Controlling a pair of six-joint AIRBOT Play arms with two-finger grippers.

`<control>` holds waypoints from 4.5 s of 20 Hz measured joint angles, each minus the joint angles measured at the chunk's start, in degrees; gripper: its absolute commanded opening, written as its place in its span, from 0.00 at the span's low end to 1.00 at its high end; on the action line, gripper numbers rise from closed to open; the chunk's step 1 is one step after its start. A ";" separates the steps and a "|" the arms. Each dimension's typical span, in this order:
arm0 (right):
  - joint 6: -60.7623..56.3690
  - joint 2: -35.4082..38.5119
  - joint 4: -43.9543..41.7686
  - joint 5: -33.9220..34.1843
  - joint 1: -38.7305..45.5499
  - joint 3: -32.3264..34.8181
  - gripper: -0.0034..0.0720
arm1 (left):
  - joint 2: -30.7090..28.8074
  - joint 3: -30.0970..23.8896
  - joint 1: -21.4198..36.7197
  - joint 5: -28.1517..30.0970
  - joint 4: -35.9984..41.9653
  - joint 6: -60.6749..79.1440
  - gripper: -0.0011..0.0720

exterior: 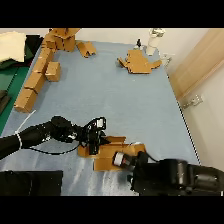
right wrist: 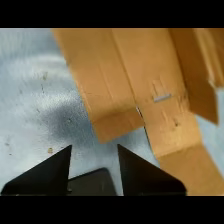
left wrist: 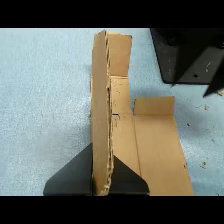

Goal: Fold the box.

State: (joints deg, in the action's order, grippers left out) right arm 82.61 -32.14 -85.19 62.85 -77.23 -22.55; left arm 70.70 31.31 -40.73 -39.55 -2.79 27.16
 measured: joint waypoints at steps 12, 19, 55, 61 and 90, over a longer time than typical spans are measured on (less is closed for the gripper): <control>6.01 -12.87 12.41 -12.46 -7.19 1.05 0.64 | 0.00 0.00 0.02 0.02 0.00 0.00 0.03; 4.42 -14.60 14.91 -13.25 -7.41 0.92 0.63 | 0.00 0.00 0.00 0.04 0.00 0.00 0.03; -17.64 0.20 29.00 -5.46 -4.96 3.39 1.00 | 0.00 0.00 0.00 0.02 0.02 0.00 0.03; 2.21 2.80 18.62 -15.34 10.03 5.29 1.00 | 0.00 0.00 0.00 0.04 0.02 -0.02 0.03; 82.88 -15.15 -41.38 -18.27 47.82 5.03 1.00 | 0.00 0.00 0.00 0.02 0.00 -0.02 0.03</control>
State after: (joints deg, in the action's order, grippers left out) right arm 165.49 -47.29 -126.56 44.58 -29.41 -17.52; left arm 70.70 31.31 -40.73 -39.53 -2.79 27.14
